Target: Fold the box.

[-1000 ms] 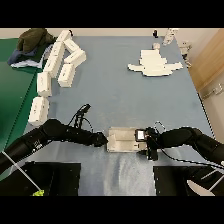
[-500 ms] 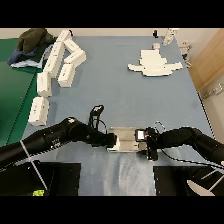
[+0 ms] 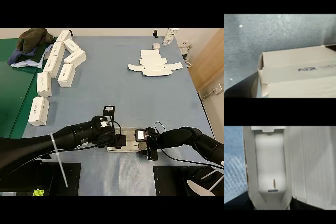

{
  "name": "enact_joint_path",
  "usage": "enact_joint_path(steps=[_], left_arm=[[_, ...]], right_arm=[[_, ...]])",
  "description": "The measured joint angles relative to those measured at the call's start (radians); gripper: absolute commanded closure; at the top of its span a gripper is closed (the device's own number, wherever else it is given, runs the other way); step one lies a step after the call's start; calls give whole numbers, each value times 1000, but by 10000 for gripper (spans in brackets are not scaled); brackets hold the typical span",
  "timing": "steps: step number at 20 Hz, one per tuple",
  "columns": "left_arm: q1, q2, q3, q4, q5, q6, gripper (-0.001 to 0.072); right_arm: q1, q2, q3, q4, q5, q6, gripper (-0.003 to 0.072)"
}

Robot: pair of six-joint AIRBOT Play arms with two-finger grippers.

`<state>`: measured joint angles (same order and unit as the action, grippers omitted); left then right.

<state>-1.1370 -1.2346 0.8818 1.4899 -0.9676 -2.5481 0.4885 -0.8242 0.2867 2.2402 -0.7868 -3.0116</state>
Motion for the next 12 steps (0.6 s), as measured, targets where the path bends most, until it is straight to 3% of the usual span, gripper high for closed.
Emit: enact_joint_path(steps=[3, 4, 5, 6, 12], left_arm=[[-14, -62, 50, 31, -40, -45, 312], [-17, -79, 60, 38, -47, -63, 375], [-19, -92, 67, 43, -57, -77, 476], [-19, -101, 71, 47, -76, -89, 702], [-23, -121, 84, 53, -110, -116, 694]], right_arm=[[0, 0, 0, 0, 0, 0, 160], [0, 0, 0, 0, 0, 0, 160], [0, 0, 0, 0, 0, 0, 160], [0, 0, 0, 0, 0, 0, 160], [0, 0, 0, -2, 0, 0, 159]])
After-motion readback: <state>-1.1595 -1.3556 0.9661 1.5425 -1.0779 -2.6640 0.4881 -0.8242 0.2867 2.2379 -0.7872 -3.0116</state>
